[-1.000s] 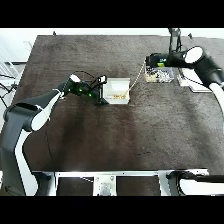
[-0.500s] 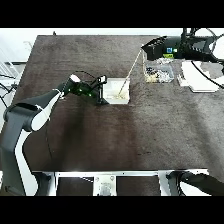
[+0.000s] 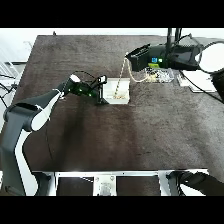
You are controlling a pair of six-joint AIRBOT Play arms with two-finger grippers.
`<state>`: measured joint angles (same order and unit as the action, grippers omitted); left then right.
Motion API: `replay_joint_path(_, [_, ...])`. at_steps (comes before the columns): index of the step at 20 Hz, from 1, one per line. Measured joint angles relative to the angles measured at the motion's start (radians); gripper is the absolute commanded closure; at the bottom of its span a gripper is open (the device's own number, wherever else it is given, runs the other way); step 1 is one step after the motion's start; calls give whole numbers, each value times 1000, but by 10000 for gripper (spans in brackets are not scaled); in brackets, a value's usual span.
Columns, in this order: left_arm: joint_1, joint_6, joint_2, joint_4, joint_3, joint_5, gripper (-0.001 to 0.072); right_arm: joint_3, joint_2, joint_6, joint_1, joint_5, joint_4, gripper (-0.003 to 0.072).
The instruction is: Fold the box and place the chain.
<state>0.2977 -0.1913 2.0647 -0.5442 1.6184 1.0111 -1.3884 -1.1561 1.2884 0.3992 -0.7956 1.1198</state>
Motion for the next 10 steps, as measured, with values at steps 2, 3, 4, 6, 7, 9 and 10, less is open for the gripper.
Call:
replay_joint_path(2, [0,0,0,0,0,0,309,42,0,8,13,44,-3,674])
replay_joint_path(3, [0,0,0,0,0,0,308,63,0,11,18,68,-5,674])
replay_joint_path(4, [0,0,0,0,0,0,308,85,-1,14,23,98,-6,674])
replay_joint_path(6, [0,0,0,0,0,0,309,124,-5,22,31,145,-10,674])
replay_joint_path(7, [0,0,0,0,0,0,309,143,-11,30,35,169,-10,674])
replay_joint_path(9, [0,0,0,0,0,0,308,176,-31,37,40,209,-14,674])
replay_joint_path(10, [0,0,0,0,0,0,309,192,-47,39,43,232,-20,674])
